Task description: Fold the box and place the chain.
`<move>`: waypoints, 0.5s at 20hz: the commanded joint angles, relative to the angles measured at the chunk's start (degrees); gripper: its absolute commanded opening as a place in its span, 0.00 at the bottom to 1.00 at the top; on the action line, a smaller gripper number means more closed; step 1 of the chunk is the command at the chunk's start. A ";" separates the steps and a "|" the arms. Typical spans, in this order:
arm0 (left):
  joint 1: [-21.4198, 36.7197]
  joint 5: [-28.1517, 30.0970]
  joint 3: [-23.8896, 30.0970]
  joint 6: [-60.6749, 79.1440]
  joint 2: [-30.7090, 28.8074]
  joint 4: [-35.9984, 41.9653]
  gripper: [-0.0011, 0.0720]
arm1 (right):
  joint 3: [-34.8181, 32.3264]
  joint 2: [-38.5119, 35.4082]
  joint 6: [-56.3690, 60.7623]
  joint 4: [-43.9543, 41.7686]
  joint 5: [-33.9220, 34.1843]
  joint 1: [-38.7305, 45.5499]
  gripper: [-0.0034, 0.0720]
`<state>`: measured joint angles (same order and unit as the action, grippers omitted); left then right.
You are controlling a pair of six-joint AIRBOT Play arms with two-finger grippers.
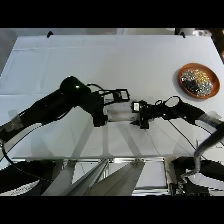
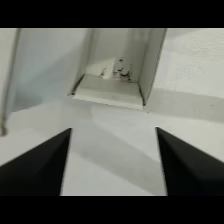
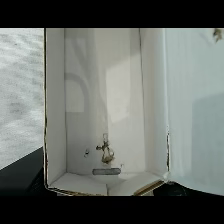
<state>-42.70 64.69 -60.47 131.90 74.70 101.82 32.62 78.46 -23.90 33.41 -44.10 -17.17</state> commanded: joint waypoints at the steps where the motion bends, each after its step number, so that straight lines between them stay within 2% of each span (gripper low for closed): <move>1: 7.98 -10.80 12.04 27.21 -5.40 14.34 0.99 | -0.02 0.00 0.00 -0.02 -0.02 -0.02 0.57; 3: 13.35 -14.82 20.31 37.86 -8.17 17.44 0.98 | -0.02 0.00 0.00 -0.02 0.00 -0.02 0.57; 5: 17.88 -16.83 25.11 37.64 -8.07 21.81 0.98 | -0.02 0.00 0.00 -0.02 0.00 -0.02 0.57; 7: 19.74 -18.93 26.45 37.64 -6.01 25.94 0.97 | -0.02 0.00 0.00 0.00 -0.02 -0.02 0.57; 9: 19.28 -22.99 26.36 37.64 -4.04 27.15 0.88 | -0.02 0.00 0.00 0.00 0.00 -0.02 0.57; 10: 18.47 -25.20 26.25 37.64 -3.32 27.10 0.88 | -0.02 0.00 0.00 0.00 -0.02 -0.02 0.57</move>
<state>-25.08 45.78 -36.03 166.63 69.73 124.88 32.62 78.48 -23.90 33.41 -44.10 -17.17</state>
